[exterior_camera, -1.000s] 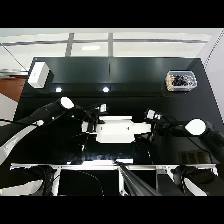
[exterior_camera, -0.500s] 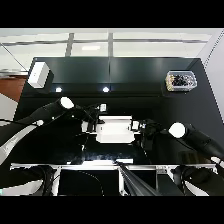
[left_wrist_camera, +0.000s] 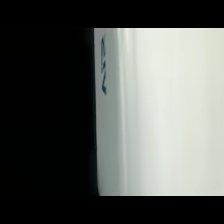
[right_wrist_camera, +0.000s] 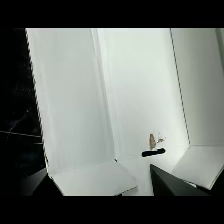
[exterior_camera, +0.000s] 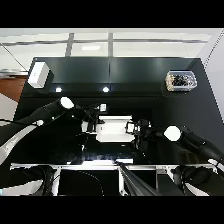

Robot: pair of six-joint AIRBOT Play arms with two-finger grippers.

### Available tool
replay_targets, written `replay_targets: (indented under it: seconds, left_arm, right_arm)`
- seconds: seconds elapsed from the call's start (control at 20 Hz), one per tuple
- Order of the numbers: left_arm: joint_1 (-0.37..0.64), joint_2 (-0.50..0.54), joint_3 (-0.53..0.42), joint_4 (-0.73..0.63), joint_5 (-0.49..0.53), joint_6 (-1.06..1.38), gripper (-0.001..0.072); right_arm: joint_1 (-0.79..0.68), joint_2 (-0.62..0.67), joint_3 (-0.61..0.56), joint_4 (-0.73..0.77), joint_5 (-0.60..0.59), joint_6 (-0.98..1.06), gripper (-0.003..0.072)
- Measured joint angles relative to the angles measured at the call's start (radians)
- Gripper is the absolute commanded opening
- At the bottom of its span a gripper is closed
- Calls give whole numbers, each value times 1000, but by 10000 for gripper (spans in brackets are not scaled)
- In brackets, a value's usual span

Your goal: Fold the box and place the chain.

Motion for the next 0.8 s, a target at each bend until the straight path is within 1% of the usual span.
replay_targets:
  seconds: [0.4, 0.8]
  left_arm:
    - [0, 0, 0, 0, 0, -1, 26]
    - [0, 0, 0, 0, 1, -2, 26]
  right_arm:
    - [-2, 6, 53, 12, -28, 28, 697]
    - [-61, 8, 100, 8, -17, 64, 697]
